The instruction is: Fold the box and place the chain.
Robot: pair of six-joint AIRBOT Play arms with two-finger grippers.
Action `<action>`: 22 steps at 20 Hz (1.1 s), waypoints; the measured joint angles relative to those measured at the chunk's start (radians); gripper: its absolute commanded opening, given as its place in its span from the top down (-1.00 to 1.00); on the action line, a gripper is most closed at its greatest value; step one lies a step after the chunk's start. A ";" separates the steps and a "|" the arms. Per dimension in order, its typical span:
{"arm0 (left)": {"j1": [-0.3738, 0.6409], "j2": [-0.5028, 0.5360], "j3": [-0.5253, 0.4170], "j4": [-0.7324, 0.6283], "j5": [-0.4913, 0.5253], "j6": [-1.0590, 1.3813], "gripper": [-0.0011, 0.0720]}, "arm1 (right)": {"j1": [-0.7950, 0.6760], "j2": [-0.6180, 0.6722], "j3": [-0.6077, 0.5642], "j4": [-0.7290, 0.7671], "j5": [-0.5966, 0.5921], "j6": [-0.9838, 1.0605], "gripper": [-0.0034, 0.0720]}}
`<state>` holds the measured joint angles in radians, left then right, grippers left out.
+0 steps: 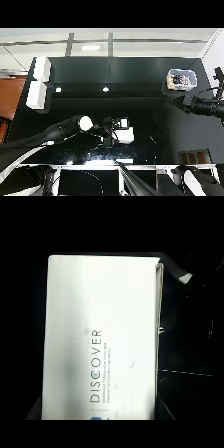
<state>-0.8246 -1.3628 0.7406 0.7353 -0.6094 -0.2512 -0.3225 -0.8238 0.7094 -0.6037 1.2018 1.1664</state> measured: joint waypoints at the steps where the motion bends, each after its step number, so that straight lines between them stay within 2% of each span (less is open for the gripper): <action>1: 0.005 0.005 0.000 0.014 -0.004 -0.028 -0.07 | 0.000 0.000 0.000 0.000 0.001 0.000 0.78; 5: 0.092 0.089 -0.001 0.142 -0.095 -0.225 -0.04 | 0.000 0.000 0.000 0.000 0.006 0.000 0.78; 8: 0.241 0.189 -0.024 0.233 -0.223 -0.350 -0.04 | 0.000 0.000 0.000 0.000 0.010 -0.002 0.78; 12: 0.549 0.333 -0.053 0.291 -0.438 -0.506 -0.04 | 0.000 0.000 0.000 0.000 0.010 -0.008 0.78; 15: 0.807 0.426 -0.061 0.352 -0.546 -0.628 -0.04 | 0.000 0.000 0.000 0.000 0.010 -0.024 0.78; 19: 1.129 0.481 -0.063 0.454 -0.599 -0.709 -0.04 | 0.000 0.000 0.000 0.000 0.010 -0.063 0.78; 22: 1.313 0.489 -0.064 0.484 -0.558 -0.698 -0.03 | 0.000 0.000 0.000 0.000 0.008 -0.079 0.78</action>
